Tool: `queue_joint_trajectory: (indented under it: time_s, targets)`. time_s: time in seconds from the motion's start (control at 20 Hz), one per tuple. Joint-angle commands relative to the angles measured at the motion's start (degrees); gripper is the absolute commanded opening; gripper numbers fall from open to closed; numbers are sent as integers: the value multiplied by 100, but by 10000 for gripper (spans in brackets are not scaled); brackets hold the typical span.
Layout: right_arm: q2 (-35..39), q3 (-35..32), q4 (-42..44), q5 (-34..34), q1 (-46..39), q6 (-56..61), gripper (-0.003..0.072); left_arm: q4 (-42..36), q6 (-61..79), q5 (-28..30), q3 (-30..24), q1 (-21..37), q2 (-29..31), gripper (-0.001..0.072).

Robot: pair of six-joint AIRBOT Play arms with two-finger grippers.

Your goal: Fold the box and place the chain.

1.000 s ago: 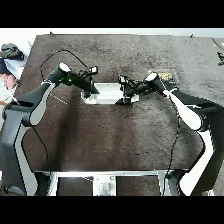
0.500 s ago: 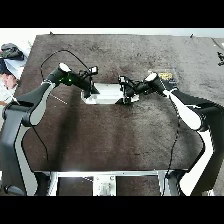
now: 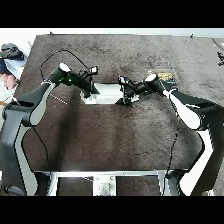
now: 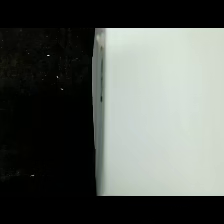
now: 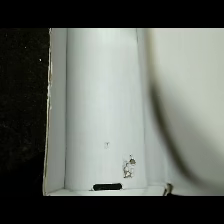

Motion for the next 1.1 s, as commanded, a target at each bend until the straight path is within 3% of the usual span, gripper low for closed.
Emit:
queue_joint_trajectory:
  time_s: [0.0, 0.2, 0.25, 0.3, 0.35, 0.8, 0.85, 0.9, 1.05]
  targets:
    - [-4, 4, -15, -24, -9, 7, 463, 2, 0, 2, 0, 4, 0, 12]
    - [-4, 4, -13, -20, -20, 7, 463, 0, -2, 2, 0, 4, 0, 12]
    - [-2, 4, -15, -20, -22, 9, 498, 0, -2, 2, 0, 4, 0, 12]
    - [-4, 4, -7, -2, -22, 7, 653, 0, -2, 2, 0, 4, 0, 12]
    - [-4, 2, 42, -24, -22, 11, 711, 0, -2, 2, 0, 4, 0, 12]
    - [-7, 2, 289, 118, -26, 4, 707, -15, -2, 2, 0, 4, 0, 12]
    - [-7, 2, 286, 127, -26, 4, 691, -20, 0, 2, 0, 4, 0, 12]
    - [-7, 2, 286, 122, -28, 4, 587, -20, -2, 2, 0, 4, 0, 12]
    - [-7, 2, 280, 107, -28, 4, 589, -20, -2, 2, 0, 4, 0, 12]
